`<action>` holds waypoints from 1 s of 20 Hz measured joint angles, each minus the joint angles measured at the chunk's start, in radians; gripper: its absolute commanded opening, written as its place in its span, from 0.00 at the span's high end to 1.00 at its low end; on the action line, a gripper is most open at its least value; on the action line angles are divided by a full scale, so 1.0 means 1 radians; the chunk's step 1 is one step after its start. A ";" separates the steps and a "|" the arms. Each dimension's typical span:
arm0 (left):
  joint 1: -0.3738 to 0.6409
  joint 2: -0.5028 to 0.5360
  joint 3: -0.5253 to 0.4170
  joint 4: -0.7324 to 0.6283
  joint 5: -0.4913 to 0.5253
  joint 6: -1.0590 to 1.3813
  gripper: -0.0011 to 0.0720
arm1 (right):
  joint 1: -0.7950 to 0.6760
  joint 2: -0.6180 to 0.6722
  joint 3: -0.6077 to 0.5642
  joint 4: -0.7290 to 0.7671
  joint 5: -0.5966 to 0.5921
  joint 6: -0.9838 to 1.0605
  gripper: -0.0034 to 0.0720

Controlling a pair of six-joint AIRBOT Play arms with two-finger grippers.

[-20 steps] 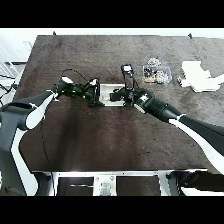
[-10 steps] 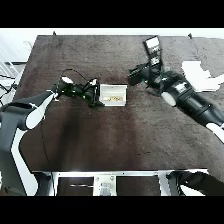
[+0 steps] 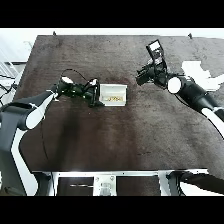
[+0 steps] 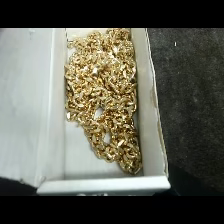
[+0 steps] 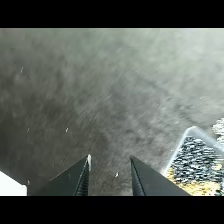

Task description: Fold the box and place the chain.

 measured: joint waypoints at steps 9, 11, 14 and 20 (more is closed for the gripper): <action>0.000 0.000 0.000 0.000 0.000 0.000 0.31 | -0.152 -0.263 0.261 0.640 0.479 -0.685 0.55; 0.000 0.000 0.000 0.000 0.000 0.000 0.31 | -0.153 -0.308 0.302 0.688 0.543 -0.733 0.55; 0.000 0.000 0.000 0.000 0.000 0.000 0.31 | -0.142 -0.349 0.333 0.723 0.618 -0.774 0.55; 0.000 0.000 0.000 0.000 0.000 0.000 0.31 | -0.091 -0.394 0.350 0.668 0.773 -0.782 0.55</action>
